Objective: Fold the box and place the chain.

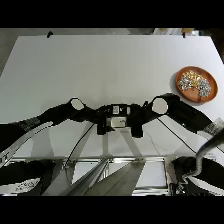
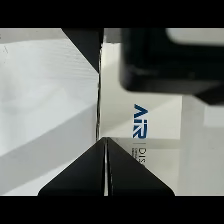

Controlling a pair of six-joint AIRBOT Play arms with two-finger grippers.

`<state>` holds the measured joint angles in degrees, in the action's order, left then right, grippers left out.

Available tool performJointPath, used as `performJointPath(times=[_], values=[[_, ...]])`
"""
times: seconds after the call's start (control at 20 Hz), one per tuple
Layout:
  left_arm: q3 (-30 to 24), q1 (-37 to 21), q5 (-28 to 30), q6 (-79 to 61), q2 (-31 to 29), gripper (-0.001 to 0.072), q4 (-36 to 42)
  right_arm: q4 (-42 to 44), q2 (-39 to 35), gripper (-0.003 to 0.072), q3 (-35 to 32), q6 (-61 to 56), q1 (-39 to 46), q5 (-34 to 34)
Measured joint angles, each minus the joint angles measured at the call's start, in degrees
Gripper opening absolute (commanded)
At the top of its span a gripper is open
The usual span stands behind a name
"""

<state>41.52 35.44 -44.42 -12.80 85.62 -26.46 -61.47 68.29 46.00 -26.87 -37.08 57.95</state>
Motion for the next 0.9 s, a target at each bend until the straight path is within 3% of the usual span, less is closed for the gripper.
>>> performJointPath(times=[0.55,0.75,0.9], values=[[0.0,0.0,0.0,0.2,0.0,0.0362,0.1,0.4,-0.7,0.0019,-2.4,-1.9,0.1,-2.2],[0.0,0.0,0.0,0.3,0.0,0.0362,0.3,-0.4,-5.9,0.0019,-2.1,-6.6,3.5,-1.6],[0.0,0.0,0.0,0.3,0.0,0.0362,0.2,-3.7,-11.7,0.0019,-2.0,-12.4,8.3,3.1]])
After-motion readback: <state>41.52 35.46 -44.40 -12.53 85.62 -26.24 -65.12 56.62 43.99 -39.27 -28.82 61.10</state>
